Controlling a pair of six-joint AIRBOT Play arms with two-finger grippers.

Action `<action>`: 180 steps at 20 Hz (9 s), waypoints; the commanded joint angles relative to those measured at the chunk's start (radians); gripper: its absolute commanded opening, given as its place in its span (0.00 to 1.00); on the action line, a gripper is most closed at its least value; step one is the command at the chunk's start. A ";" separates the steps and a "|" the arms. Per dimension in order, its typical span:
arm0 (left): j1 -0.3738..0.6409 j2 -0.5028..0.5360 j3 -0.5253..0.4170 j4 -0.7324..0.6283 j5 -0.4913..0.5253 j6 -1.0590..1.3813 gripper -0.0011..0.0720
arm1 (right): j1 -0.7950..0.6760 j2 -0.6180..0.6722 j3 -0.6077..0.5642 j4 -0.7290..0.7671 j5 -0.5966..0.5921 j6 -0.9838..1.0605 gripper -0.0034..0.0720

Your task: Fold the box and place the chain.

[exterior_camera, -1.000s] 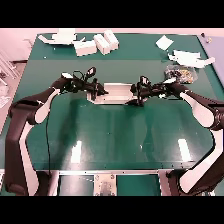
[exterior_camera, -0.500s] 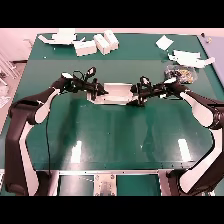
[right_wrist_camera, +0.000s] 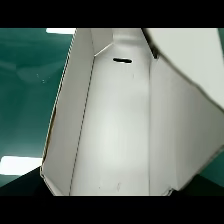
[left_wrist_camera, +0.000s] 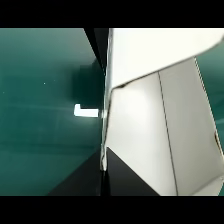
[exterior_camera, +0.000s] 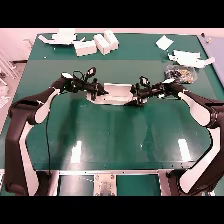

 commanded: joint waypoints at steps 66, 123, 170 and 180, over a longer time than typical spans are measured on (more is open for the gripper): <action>0.000 0.001 0.000 0.000 0.000 -0.001 0.04 | -0.005 -0.089 0.128 -0.042 0.043 0.110 0.88; 0.000 0.001 0.000 -0.001 0.000 -0.001 0.04 | -0.015 -0.175 0.234 -0.024 0.172 0.217 0.90; 0.000 0.001 0.000 -0.001 0.000 0.000 0.04 | -0.004 -0.176 0.232 -0.004 0.128 0.092 0.82; 0.000 0.001 0.000 -0.001 0.000 0.000 0.04 | -0.012 -0.176 0.232 -0.026 0.149 0.041 0.82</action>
